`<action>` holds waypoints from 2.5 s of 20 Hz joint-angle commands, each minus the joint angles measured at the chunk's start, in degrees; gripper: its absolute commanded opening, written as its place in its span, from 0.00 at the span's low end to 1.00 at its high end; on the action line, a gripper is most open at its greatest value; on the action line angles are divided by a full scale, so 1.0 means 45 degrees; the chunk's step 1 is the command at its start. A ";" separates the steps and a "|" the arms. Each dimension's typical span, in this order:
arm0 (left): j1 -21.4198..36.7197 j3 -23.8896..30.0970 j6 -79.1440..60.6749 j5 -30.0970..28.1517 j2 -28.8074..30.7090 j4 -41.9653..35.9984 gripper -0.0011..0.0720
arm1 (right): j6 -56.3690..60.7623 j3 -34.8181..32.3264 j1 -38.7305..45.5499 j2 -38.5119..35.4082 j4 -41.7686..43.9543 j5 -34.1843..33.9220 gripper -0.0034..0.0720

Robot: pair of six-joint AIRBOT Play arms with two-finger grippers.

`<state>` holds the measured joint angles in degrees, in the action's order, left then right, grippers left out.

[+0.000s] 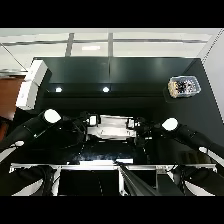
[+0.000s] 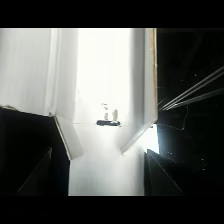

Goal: Fold the box and place the chain.

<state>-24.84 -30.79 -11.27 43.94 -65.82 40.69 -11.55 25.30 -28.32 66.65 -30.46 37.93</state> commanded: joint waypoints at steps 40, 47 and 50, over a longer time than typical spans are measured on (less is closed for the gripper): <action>-0.1248 0.0005 -0.0068 -0.0296 -0.0879 -0.2341 0.53 | 0.0000 0.0005 -0.0005 0.0005 0.0000 0.0000 0.74; -0.0928 -0.0121 0.1316 -0.0267 -0.0253 -0.1141 0.05 | 0.0000 0.0005 -0.0005 0.0005 0.0000 0.0000 0.74; 0.0102 -0.0131 0.3555 0.0233 0.1001 0.0204 0.05 | 0.0000 0.0005 -0.0005 0.0005 0.0005 0.0000 0.74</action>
<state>-27.53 -31.22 -3.64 43.40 -65.21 35.97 -11.40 25.28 -28.29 66.65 -30.33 37.78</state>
